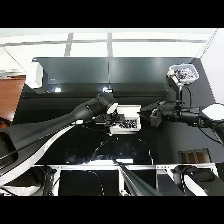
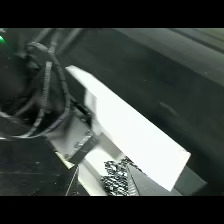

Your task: Fold the box and place the chain.

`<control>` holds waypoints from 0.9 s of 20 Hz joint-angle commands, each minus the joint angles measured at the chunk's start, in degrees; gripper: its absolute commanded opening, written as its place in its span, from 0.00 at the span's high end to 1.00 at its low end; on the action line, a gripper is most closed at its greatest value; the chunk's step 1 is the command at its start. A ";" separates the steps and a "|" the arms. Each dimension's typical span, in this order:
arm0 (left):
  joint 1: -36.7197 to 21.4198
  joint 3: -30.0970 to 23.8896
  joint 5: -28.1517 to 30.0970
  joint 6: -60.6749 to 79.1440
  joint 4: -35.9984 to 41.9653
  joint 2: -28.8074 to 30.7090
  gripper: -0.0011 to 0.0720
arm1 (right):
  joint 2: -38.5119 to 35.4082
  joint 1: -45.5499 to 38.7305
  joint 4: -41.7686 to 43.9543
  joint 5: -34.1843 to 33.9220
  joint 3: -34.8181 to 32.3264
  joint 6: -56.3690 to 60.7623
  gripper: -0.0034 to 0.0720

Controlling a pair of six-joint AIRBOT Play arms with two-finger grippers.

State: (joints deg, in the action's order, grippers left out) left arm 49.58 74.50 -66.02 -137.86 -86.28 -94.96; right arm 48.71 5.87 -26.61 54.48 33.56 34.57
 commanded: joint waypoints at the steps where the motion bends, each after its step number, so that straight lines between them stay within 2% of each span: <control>1: 0.02 0.04 -0.13 0.04 0.00 0.04 0.95 | 0.42 -4.17 -1.64 0.48 -0.04 0.57 0.50; 7: 0.17 0.50 2.99 -0.74 3.32 0.04 0.93 | 0.42 -10.49 -5.20 5.79 -0.07 0.57 0.50; 9: 0.50 1.88 2.32 -1.75 2.56 0.42 0.38 | 0.42 -10.49 -5.60 6.16 -0.07 0.57 0.50; 13: 1.84 3.85 -1.46 2.93 -5.86 7.02 0.36 | 0.42 -10.49 -5.62 6.03 -0.07 0.57 0.50; 15: 2.16 2.89 -7.50 9.90 -10.38 12.17 0.36 | 0.42 -10.51 -5.64 5.88 -0.07 0.57 0.50; 17: 1.36 -2.27 -11.78 12.85 -16.87 17.86 0.36 | 0.44 -10.49 -5.62 5.33 -0.07 0.57 0.50; 18: -0.46 -6.49 -11.91 13.29 -17.00 20.87 0.36 | 0.44 -10.49 -5.62 5.27 -0.07 0.59 0.50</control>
State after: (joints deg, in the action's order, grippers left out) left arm 50.74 73.67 -72.90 -129.49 -96.42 -81.01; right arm 49.10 -4.56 -32.14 60.14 33.52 35.18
